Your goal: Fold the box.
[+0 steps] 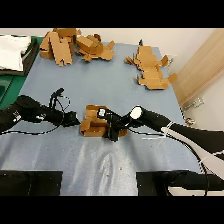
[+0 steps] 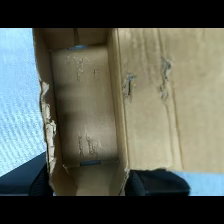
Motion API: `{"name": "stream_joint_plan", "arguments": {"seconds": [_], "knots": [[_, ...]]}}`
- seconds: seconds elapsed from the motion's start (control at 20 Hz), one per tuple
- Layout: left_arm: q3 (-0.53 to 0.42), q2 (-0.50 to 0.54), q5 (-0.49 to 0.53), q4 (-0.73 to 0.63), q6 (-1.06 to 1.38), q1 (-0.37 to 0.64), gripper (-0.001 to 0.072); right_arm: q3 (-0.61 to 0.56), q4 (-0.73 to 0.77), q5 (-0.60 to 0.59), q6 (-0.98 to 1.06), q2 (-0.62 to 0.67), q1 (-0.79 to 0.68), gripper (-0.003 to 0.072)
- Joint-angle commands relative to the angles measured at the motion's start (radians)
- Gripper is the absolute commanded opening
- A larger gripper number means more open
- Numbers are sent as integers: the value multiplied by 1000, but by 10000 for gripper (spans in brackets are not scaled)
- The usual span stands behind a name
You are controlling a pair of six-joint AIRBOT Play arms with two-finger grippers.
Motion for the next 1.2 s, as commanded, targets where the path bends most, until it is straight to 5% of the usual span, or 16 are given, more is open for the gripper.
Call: {"name": "stream_joint_plan", "arguments": {"seconds": [0.0,0.05,0.3,0.35,0.4,0.6,0.8,1.0,1.15], "knots": [[5,-5,7,21,-1,-21,203,0,1,1,0,0,1,507],[5,-5,11,19,-1,-25,305,0,1,1,0,0,1,508],[5,-5,6,18,7,-25,314,0,1,1,0,0,1,508],[5,-5,-4,4,10,-25,480,0,1,1,0,0,1,508],[6,-5,-22,-16,14,-25,537,0,1,1,0,0,1,508],[13,-5,-46,31,19,-66,536,0,1,1,0,0,1,507],[77,-5,70,270,-296,-202,536,0,1,6,0,0,1,508],[184,-21,62,621,-676,-360,536,0,0,27,0,0,1,508],[206,-52,70,701,-857,-433,536,0,0,37,0,0,1,508]]}}
